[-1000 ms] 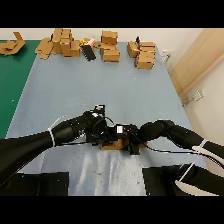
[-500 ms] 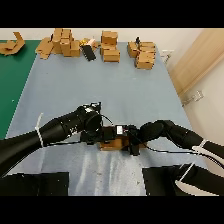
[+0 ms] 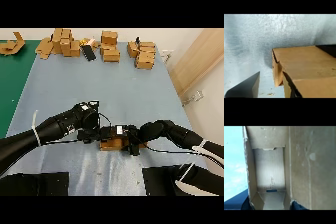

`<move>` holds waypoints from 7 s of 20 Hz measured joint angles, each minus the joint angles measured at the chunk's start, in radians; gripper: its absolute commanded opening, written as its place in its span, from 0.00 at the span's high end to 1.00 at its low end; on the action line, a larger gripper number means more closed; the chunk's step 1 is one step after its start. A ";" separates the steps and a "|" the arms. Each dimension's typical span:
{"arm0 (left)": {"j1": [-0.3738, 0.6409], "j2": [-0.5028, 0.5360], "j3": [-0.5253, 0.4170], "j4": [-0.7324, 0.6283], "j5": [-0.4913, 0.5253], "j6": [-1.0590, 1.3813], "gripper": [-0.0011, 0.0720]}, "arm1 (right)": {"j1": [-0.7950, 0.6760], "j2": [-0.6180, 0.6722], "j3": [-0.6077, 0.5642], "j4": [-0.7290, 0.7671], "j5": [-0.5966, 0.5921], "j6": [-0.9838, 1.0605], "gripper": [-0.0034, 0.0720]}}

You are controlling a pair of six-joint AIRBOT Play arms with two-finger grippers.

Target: Fold the box.

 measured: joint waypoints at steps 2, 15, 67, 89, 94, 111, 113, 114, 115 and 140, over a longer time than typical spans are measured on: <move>0.001 -0.023 0.000 -0.016 0.011 0.007 0.43 | 0.000 0.000 0.000 0.000 0.000 0.000 0.27; -0.003 -0.092 0.000 -0.055 0.025 0.015 0.39 | 0.000 0.000 0.000 0.000 0.000 0.000 0.27; -0.135 -0.214 0.164 0.161 -0.069 -0.188 0.48 | 0.000 0.000 0.000 0.002 0.000 0.001 0.27; -0.029 -0.067 0.169 0.172 -0.209 -0.156 0.49 | 0.000 0.000 0.000 0.000 -0.001 0.000 0.27; 0.008 -0.034 0.169 0.178 -0.254 -0.117 0.96 | 0.000 0.000 0.000 0.000 -0.001 0.000 0.27; 0.482 0.129 -0.179 -0.185 0.054 1.337 0.97 | 0.000 0.000 0.000 -0.001 -0.001 0.000 0.27; 0.459 0.130 -0.188 -0.201 0.159 1.468 0.97 | 0.000 0.000 0.000 -0.001 -0.001 0.000 0.27; 0.441 0.132 -0.196 -0.206 0.195 1.516 0.97 | 0.000 0.000 0.000 -0.001 -0.001 0.000 0.27; 0.422 0.137 -0.209 -0.212 0.220 1.557 0.97 | 0.000 0.000 0.000 -0.001 -0.001 0.000 0.27; 0.288 0.137 -0.444 -0.731 0.373 2.359 0.03 | 0.000 0.000 0.000 -0.002 -0.001 0.000 0.27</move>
